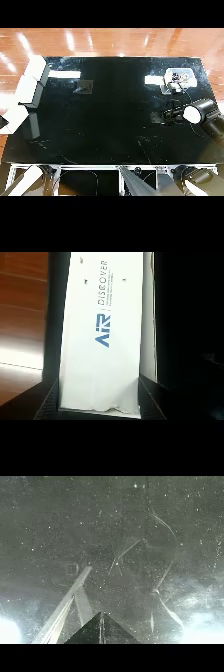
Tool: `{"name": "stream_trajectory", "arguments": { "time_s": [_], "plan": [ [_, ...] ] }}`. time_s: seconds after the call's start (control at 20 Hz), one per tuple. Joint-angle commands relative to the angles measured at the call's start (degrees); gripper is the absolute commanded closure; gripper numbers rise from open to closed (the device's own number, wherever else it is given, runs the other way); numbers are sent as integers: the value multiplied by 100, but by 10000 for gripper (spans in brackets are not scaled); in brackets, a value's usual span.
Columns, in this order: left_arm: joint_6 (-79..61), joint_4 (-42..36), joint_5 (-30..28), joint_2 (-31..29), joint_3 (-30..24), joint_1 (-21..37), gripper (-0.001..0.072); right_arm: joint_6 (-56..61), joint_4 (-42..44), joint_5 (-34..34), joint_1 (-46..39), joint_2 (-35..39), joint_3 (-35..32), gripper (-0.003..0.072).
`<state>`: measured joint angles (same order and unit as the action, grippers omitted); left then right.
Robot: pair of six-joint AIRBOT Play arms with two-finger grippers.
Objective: Fold the box and place the chain.
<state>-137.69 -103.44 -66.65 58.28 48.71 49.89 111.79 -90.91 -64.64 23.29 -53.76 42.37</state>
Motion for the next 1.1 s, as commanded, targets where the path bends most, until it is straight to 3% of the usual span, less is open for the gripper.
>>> {"name": "stream_trajectory", "arguments": {
  "time_s": [0.0,0.35,0.4,0.45,0.5,0.6,0.8,0.9,0.95,1.05],
  "plan": [
    [-205,-199,505,339,4,66,680,11,131,42,4,4,0,644],
    [-203,-219,83,804,4,39,674,46,210,44,4,4,0,643],
    [-203,-243,94,798,7,31,580,46,240,44,2,4,0,644],
    [-192,-240,122,798,7,0,271,46,240,42,4,4,0,644],
    [-122,-238,227,798,15,-26,63,46,240,44,2,4,0,644],
    [339,-140,271,787,175,-72,61,44,240,46,2,2,0,644],
    [1746,-332,321,612,887,-214,63,-179,85,173,2,4,42,643],
    [2365,-1178,315,481,1248,-439,88,-391,-247,415,2,-20,426,643],
    [2393,-1847,264,400,1353,-654,155,-415,-490,463,2,-83,754,643],
    [1996,-2957,-17,210,1416,-1464,687,-516,-866,398,2,-400,1578,643]
  ]
}}
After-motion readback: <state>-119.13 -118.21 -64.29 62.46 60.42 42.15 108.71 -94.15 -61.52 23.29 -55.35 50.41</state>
